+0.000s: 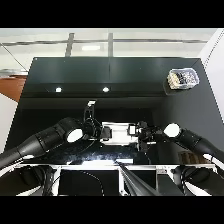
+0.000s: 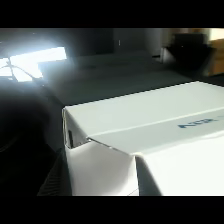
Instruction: Fold the box and place the chain.
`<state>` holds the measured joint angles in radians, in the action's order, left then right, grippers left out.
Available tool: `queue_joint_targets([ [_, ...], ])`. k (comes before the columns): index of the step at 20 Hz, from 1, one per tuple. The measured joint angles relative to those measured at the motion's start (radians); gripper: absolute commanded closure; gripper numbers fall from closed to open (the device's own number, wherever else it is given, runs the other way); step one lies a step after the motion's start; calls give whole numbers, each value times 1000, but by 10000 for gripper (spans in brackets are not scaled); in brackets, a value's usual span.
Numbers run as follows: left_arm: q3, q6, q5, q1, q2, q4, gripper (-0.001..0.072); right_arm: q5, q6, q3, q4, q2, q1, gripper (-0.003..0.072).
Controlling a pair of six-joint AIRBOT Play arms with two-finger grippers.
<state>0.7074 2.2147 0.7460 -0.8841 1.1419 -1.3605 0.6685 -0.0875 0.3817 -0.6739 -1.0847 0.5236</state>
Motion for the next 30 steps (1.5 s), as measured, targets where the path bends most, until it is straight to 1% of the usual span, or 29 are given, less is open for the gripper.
queue_joint_targets([
  [3, 41, 45, 56, -16, 10, -50, 211, 0, 0, 0, 0, 0, 0, 205],
  [6, 78, 67, 110, -22, 14, -69, 212, 0, 0, 0, 0, 0, 0, 205],
  [11, 104, 78, 134, -25, 15, -60, 230, 0, 0, 0, 0, 0, 0, 205],
  [12, 106, 81, 136, -25, 15, -56, 320, 0, 0, 0, 0, 0, 0, 205],
  [13, 107, 81, 137, -25, 15, -55, 377, 0, 0, 0, 0, 0, 0, 205],
  [26, 109, 68, 149, -25, 16, -74, 378, 0, 0, 0, 0, 0, 0, 205],
  [30, 109, 66, 153, -30, 31, -80, 396, 0, 0, 0, 0, 0, 0, 205],
])
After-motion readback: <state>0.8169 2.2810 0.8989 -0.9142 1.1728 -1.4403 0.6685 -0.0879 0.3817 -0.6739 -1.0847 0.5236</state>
